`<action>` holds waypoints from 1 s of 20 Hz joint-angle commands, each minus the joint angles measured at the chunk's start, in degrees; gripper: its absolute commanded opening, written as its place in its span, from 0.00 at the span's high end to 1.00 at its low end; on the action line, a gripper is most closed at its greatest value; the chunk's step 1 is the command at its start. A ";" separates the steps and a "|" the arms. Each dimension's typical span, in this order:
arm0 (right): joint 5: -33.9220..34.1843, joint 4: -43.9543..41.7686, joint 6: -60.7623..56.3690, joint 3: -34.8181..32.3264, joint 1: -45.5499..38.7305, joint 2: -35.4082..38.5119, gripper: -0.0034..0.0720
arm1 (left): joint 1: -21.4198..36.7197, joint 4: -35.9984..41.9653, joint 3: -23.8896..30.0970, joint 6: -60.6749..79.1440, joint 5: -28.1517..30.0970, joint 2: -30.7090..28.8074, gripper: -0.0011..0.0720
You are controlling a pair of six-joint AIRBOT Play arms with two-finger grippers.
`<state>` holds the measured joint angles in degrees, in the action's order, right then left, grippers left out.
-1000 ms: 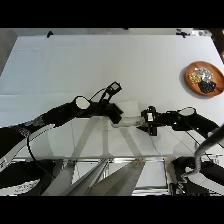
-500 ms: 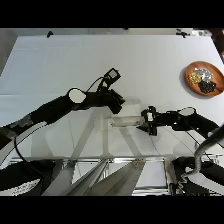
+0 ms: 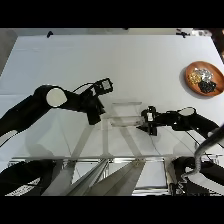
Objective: Fold the box and place the chain.
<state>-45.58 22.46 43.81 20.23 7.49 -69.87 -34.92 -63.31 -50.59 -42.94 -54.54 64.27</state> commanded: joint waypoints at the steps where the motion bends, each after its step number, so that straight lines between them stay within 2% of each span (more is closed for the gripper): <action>1: -0.04 -0.02 -0.02 0.02 0.00 0.02 0.34 | 0.17 -7.21 0.24 -4.85 -5.25 -4.44 0.68; 4: -0.04 -0.02 -0.02 0.02 0.00 0.02 0.34 | 0.17 -6.95 2.49 -2.01 -4.59 -4.68 0.68; 7: -0.04 -0.02 -0.02 0.02 0.00 0.02 0.34 | 0.17 -2.95 7.21 4.94 -1.99 -4.61 0.66; 8: -0.04 -0.02 -0.02 0.02 0.00 0.02 0.34 | 0.17 -1.62 8.37 7.48 -0.63 -4.28 0.51; 9: -0.04 -0.02 -0.02 0.02 0.00 0.02 0.34 | 0.17 -0.61 9.09 9.62 0.70 -3.80 0.31; 10: -0.04 -0.02 -0.02 0.02 0.00 0.02 0.34 | 0.17 0.22 9.40 12.22 2.01 -3.02 0.18; 11: -0.04 -0.02 -0.02 0.02 0.00 0.02 0.34 | 0.17 1.46 9.40 15.02 3.06 -2.05 0.08; 12: -0.04 -0.02 -0.02 0.02 0.00 0.02 0.34 | 0.17 3.26 9.40 18.38 4.37 -0.76 0.03; 14: -0.04 -0.02 -0.02 0.02 0.00 0.02 0.34 | 0.15 7.48 9.40 23.96 6.60 2.16 0.04; 16: -0.04 -0.02 -0.02 0.02 0.00 0.02 0.34 | 0.15 9.94 9.40 27.02 8.11 5.44 0.14; 17: -0.04 -0.02 -0.02 0.02 0.00 0.02 0.34 | 0.15 9.99 9.40 28.11 8.22 6.88 0.15; 18: -0.04 -0.02 -0.02 0.02 0.00 0.02 0.34 | 0.15 10.03 9.38 28.61 8.31 8.17 0.20; 19: -0.04 -0.02 -0.02 0.02 0.00 0.02 0.34 | 0.15 10.23 9.38 29.31 8.26 9.01 0.33; 20: -0.04 -0.02 -0.02 0.02 0.00 0.02 0.34 | 0.15 11.15 9.38 30.97 8.31 9.62 0.37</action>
<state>-45.60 22.46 43.79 20.23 7.49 -69.87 -34.79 -54.78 -41.28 -16.99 -47.35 71.02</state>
